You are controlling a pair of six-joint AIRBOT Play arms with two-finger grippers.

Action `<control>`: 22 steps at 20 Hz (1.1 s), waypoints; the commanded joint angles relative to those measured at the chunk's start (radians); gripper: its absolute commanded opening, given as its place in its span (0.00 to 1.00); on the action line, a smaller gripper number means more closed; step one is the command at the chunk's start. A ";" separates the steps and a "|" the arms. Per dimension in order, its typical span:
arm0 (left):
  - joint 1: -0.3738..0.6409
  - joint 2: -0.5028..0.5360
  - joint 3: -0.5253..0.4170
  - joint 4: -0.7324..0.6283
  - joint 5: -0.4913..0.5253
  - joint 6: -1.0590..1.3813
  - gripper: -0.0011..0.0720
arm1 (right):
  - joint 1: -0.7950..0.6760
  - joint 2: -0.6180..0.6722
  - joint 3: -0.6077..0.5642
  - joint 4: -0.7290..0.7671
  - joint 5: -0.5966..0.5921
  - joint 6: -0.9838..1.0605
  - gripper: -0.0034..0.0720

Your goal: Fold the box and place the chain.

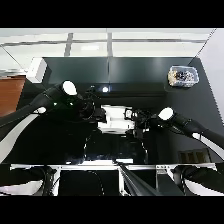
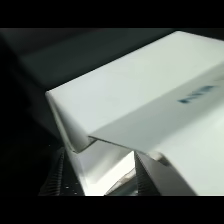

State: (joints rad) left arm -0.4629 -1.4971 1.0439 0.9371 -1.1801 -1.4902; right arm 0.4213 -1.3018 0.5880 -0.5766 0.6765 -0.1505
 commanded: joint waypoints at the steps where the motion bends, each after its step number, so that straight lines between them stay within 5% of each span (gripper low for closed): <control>1: -0.050 0.001 0.003 0.100 0.057 -0.118 0.69 | 0.000 0.000 0.000 0.000 0.000 0.000 0.28; 15: -0.069 0.003 0.006 0.110 0.068 -0.187 0.68 | 0.000 0.000 0.000 0.000 0.000 0.000 0.28; 20: -0.121 0.009 0.073 0.297 0.010 -0.319 0.67 | 0.000 0.000 0.000 0.000 0.000 0.000 0.28; 22: -0.147 0.009 0.089 0.323 -0.015 -0.341 0.57 | 0.000 0.000 0.000 0.000 0.000 0.000 0.28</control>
State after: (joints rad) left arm -0.5793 -1.4887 1.1065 1.1759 -1.1530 -1.7699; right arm 0.4213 -1.3018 0.5880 -0.5766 0.6765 -0.1501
